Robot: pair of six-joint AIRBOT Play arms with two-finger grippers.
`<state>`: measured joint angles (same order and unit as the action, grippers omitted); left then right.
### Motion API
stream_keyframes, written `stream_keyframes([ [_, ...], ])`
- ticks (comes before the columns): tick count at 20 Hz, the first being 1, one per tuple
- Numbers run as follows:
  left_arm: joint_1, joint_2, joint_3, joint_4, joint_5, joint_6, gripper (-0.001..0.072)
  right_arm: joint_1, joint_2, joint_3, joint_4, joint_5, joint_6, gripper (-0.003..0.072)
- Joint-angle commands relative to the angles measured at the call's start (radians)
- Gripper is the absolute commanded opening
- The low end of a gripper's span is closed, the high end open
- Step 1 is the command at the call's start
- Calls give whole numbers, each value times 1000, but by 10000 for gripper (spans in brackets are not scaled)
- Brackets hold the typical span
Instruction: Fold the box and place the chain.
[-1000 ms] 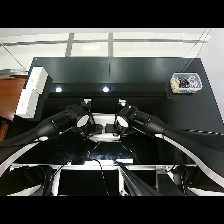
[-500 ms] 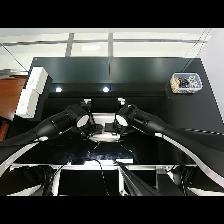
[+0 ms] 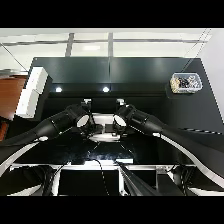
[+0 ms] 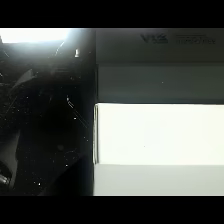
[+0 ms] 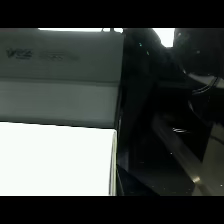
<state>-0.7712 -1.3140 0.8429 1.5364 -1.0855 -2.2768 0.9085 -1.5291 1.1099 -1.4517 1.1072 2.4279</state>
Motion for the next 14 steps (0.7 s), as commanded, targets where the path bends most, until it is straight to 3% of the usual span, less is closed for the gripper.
stream_keyframes([
  [1,0,-1,0,0,0,-1,30,3,-7,1,-10,12,4,190],
  [4,0,-1,0,0,0,-1,29,3,-8,1,-18,13,16,188],
  [5,0,-1,0,0,0,-1,29,3,-8,1,-18,13,15,138],
  [10,0,-1,0,0,0,-1,29,7,-8,1,-15,16,32,126],
  [11,0,-1,0,0,0,-1,30,11,-8,1,-15,16,35,52],
  [14,0,-1,0,0,-1,0,29,18,-11,1,-20,19,53,27],
])
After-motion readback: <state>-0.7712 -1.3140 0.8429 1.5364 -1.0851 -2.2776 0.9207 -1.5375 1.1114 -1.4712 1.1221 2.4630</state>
